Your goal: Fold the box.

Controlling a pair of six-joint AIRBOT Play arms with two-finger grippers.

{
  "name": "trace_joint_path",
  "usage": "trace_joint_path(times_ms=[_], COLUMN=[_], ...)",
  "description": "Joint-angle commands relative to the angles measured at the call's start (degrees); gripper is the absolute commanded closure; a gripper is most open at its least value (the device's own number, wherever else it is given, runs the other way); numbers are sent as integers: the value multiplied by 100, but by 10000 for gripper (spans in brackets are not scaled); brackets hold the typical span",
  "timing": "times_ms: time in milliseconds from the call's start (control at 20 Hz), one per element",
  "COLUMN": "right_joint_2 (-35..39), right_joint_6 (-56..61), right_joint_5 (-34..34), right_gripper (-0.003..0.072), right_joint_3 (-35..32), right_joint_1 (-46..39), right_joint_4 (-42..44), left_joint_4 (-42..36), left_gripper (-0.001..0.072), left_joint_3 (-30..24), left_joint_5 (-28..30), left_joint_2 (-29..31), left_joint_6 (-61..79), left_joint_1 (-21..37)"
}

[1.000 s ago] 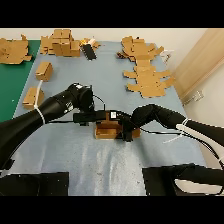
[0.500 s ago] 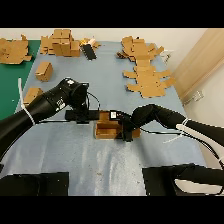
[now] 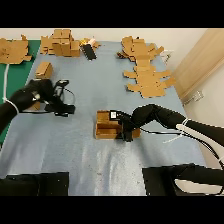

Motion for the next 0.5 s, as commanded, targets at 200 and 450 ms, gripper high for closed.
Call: trace_joint_path(times_ms=[200,450], right_joint_2=[2,2], right_joint_6=[0,0], right_joint_5=[2,-2], right_gripper=[187,187], right_joint_3=[2,2], right_joint_1=[-2,-2], right_joint_4=[0,0], left_joint_4=[-5252,-4308], left_gripper=[698,701], left_joint_3=[-133,-603], left_joint_5=[57,-87], left_joint_2=[-1178,-409], left_joint_6=[6815,7558], left_joint_1=[1779,535])
